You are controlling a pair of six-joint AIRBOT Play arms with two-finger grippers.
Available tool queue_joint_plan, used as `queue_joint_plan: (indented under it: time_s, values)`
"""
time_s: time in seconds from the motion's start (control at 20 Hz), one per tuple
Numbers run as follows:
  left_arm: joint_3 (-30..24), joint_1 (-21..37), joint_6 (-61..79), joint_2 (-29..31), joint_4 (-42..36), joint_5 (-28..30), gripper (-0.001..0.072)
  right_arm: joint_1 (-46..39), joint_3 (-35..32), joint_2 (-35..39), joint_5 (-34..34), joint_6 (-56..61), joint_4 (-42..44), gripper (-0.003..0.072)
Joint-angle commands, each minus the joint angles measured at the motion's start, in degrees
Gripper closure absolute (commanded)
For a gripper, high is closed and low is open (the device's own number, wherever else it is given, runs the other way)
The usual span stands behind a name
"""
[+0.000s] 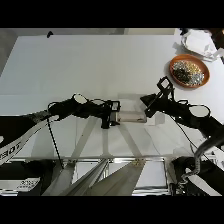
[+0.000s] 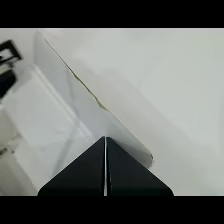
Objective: Fold the box and place the chain.
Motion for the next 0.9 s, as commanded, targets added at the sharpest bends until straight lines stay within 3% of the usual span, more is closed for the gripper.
queue_joint_plan:
  time_s: [0.0, 0.2, 0.3, 0.65, 0.75, 0.85]
  values:
    - [0.0, 0.0, 0.0, 0.0, 0.1, 0.0, 0.0643, 0.1, 0.0, -5.2, -2.0, 8.8, -5.7, 0.0668]
    - [0.0, 0.0, 0.0, 0.0, 0.1, 0.0, 0.0643, 0.1, 0.0, -9.7, 3.6, 12.7, -12.7, 0.0668]
    - [0.0, 0.0, 0.0, 0.0, 0.1, 0.0, 0.0643, 0.1, 0.0, -9.6, 4.1, 12.8, -12.3, 0.0667]
    - [0.0, 0.0, 0.0, 0.0, 0.1, 0.0, 0.0643, 0.1, 4.3, -4.3, 7.7, 12.8, -12.7, 0.0666]
    - [0.0, 0.0, 0.0, 0.0, 0.1, 0.0, 0.0643, 0.1, 5.2, -0.6, 11.4, 15.2, -17.0, 0.0666]
    - [0.0, 0.0, 0.0, 0.0, 0.1, 0.0, 0.0643, 0.1, 5.2, 3.1, 16.7, 22.5, -28.0, 0.0666]
